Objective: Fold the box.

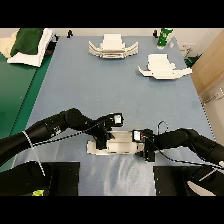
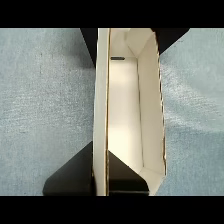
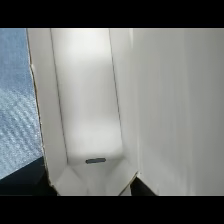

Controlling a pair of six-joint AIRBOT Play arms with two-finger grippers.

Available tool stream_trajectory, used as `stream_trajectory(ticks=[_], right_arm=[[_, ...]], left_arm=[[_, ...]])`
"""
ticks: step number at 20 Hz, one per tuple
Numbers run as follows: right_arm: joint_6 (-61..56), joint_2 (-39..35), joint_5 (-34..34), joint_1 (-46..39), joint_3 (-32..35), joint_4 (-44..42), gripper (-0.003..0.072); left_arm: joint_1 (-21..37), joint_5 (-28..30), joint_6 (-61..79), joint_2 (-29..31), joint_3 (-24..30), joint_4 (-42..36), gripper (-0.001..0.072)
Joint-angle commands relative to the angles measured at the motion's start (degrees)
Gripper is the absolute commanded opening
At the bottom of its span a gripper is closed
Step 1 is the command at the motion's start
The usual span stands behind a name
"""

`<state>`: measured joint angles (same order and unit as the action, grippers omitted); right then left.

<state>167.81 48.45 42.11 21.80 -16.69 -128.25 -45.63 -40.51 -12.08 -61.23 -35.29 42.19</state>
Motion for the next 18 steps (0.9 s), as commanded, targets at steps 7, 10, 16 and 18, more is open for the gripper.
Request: stream_trajectory(ticks=[7,10,16,18], right_arm=[[0.0,0.0,0.0,0.0,0.0,0.0,0.0533],[0.0,0.0,0.0,0.0,0.0,0.0,0.0532],[0.0,0.0,0.0,0.0,0.0,0.0,0.0533],[0.0,0.0,0.0,0.0,0.0,0.0,0.0533]], left_arm=[[-0.1,1.0,0.0,0.0,0.0,-1.9,0.0017],[0.0,0.9,-6.1,0.2,0.0,-1.8,0.0644],[2.5,-11.8,-31.6,8.5,-0.6,18.0,0.0644],[4.9,-19.8,-46.2,13.8,-1.0,25.3,0.0560]])
